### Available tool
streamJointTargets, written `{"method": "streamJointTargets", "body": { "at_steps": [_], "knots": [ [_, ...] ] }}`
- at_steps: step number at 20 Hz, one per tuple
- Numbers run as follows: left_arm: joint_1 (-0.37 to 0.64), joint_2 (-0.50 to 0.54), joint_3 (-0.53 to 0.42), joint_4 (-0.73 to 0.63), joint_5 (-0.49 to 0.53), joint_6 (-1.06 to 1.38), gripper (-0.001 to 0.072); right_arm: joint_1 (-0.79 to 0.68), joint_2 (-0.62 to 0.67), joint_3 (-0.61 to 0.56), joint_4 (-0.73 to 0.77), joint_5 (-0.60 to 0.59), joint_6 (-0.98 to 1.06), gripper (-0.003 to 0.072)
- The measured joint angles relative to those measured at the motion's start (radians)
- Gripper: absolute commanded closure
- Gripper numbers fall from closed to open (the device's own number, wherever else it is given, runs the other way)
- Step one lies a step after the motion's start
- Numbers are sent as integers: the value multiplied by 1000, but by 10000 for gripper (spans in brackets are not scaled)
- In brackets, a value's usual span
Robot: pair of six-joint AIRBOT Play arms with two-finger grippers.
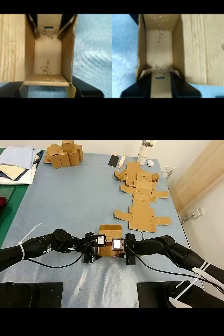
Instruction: Fold the box.
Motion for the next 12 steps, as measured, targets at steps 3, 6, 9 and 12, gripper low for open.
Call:
{"method": "streamJointTargets", "body": {
  "at_steps": [3,6,9,12],
  "knots": [
    [0,0,0,-2,3,-3,99,0,38,13,-152,-36,257,682],
    [0,0,0,-1,2,-2,99,-21,104,51,-416,-140,733,683],
    [0,0,0,-1,2,-2,99,-88,166,75,-583,-299,1133,684],
    [0,0,0,0,1,-1,99,-201,181,60,-607,-396,1357,683]
  ]
}}
